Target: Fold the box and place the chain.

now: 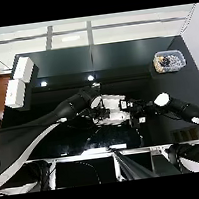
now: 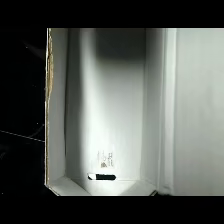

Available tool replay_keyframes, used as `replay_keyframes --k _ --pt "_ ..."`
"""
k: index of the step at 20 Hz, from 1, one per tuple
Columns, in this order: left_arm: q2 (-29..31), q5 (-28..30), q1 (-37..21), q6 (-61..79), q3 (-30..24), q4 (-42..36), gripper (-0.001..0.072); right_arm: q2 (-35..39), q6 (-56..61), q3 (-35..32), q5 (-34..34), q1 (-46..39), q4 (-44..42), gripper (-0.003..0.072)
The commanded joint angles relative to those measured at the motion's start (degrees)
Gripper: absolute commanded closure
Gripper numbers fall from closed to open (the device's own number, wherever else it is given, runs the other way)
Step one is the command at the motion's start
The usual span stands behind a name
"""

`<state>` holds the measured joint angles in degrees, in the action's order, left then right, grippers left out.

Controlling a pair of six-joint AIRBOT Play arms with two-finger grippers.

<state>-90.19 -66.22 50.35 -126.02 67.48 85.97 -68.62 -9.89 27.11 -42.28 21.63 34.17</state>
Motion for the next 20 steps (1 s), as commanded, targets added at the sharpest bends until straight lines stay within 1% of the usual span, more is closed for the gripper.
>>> replay_keyframes --k 1,4,5,7,8,9,12,13,14,15,18,20 --pt "0.0 -0.1 -0.1 -0.2 0.3 0.4 0.0302 0.0 0.0 0.0 0.0 0.0 -0.1 0.0214" --pt "0.0 -0.1 -0.1 -0.2 0.3 0.6 0.0312 0.0 0.0 0.0 0.0 0.0 -0.1 0.0214" --pt "0.0 0.0 -0.1 -0.3 0.3 0.5 0.0352 0.0 0.0 0.0 0.0 0.0 0.0 0.0214" --pt "0.0 0.1 -0.1 -0.3 0.3 0.5 0.056 0.0 0.0 0.0 0.0 0.0 -0.1 0.0214" --pt "0.0 0.2 -0.1 -0.3 0.3 0.5 0.061 0.0 0.0 0.0 0.0 0.0 -0.1 0.0214" --pt "0.0 0.3 -0.1 -0.2 0.3 0.6 0.0683 0.0 0.0 0.0 0.0 0.0 -0.1 0.0214" --pt "0.0 0.3 -0.1 -0.2 0.3 0.5 0.0684 0.0 0.0 0.0 0.0 0.0 0.0 0.0213" --pt "0.0 0.3 -0.1 -0.2 0.3 0.5 0.0684 0.0 0.0 0.0 0.0 0.0 0.0 0.0199" --pt "0.0 0.2 -0.1 -0.2 0.3 0.5 0.0684 0.0 0.1 0.0 0.0 0.0 0.0 0.0084" --pt "0.0 0.2 -0.1 -0.2 0.3 0.5 0.0684 0.0 0.1 0.0 -0.1 0.0 0.0 0.0058" --pt "0.0 0.2 -0.1 -0.3 0.3 0.6 0.0684 2.9 2.2 0.0 -1.9 -0.1 1.8 0.0058" --pt "0.0 0.0 -0.1 -0.3 0.3 0.6 0.0684 6.9 5.1 0.0 -3.7 -0.2 6.5 0.0059"
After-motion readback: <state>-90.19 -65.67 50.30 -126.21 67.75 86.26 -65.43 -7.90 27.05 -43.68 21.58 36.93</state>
